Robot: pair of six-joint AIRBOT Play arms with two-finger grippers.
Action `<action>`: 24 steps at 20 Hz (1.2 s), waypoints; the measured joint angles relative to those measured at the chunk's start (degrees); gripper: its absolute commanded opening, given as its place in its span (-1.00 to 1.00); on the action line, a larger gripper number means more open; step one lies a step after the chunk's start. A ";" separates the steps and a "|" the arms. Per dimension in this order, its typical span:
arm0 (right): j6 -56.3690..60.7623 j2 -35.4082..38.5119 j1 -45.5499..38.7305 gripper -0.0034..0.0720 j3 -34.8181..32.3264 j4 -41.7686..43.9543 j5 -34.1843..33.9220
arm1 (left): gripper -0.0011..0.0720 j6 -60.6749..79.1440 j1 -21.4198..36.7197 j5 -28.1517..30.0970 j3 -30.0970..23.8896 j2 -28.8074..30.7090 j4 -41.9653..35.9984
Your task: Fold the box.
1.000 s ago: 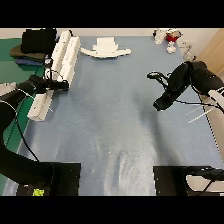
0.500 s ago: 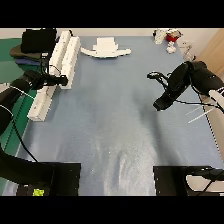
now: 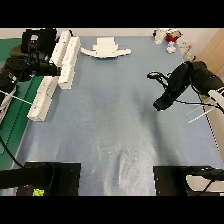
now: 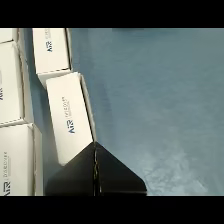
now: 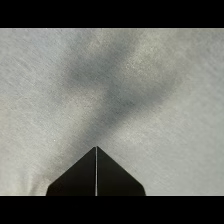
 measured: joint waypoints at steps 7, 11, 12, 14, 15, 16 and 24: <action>0.00 0.00 0.00 -0.90 0.00 0.00 0.02 | -0.96 -13.25 -0.85 -17.16 -1.88 8.85 5.60; -0.02 0.00 0.00 -0.90 0.00 0.00 0.00 | -0.96 -26.38 -5.95 -21.33 -9.77 16.24 15.02; -0.02 0.00 0.00 -0.90 0.00 0.00 0.00 | -0.96 -29.05 -7.78 -21.40 -12.39 18.23 16.37; 0.00 0.00 0.00 -0.90 0.00 0.00 0.02 | -0.95 -34.05 -12.26 -20.59 -18.23 22.01 18.51; -0.02 0.00 0.00 -0.90 0.00 0.00 0.02 | -0.95 -36.46 -14.82 -19.78 -21.22 23.47 19.06; 0.00 0.00 0.00 -0.90 0.00 0.00 0.00 | -0.95 -38.64 -17.18 -18.56 -23.85 24.46 19.65; -0.02 0.00 0.00 -0.90 0.00 0.00 0.00 | -0.94 -49.05 -27.85 -7.34 -33.66 23.10 21.64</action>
